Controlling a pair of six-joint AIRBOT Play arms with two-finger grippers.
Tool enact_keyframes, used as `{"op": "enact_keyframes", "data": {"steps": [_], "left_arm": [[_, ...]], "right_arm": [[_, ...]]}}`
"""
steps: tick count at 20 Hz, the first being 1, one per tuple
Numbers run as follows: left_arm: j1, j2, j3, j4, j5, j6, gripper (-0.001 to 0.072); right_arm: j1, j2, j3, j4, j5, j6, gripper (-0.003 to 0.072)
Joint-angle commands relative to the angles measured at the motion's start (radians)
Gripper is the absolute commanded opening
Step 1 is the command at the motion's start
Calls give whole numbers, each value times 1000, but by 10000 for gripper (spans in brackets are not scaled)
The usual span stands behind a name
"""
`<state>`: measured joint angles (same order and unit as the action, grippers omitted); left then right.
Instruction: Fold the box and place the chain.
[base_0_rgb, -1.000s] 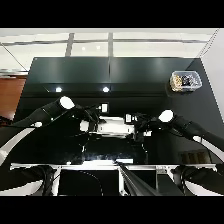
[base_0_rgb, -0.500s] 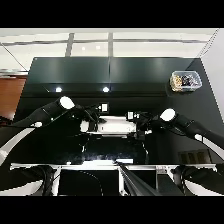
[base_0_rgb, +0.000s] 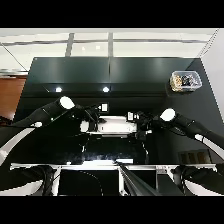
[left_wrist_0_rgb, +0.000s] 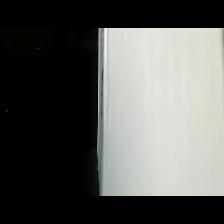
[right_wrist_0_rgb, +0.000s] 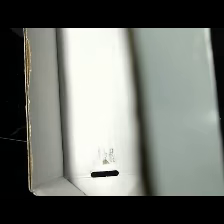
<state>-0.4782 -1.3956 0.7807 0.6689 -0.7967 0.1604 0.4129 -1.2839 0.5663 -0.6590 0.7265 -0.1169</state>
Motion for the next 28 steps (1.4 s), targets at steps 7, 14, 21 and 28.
{"op": "enact_keyframes", "data": {"steps": [7,14,21,28], "left_arm": [[0,0,0,0,0,-11,24],[0,6,1,1,-1,-12,388],[64,214,5,332,-117,-413,701],[116,337,-11,376,-450,-924,22]], "right_arm": [[2,-2,-2,-7,2,0,614],[2,-3,-2,-7,2,1,472],[2,-3,-2,-7,-3,1,472],[2,-3,-2,-7,-3,1,472]]}}
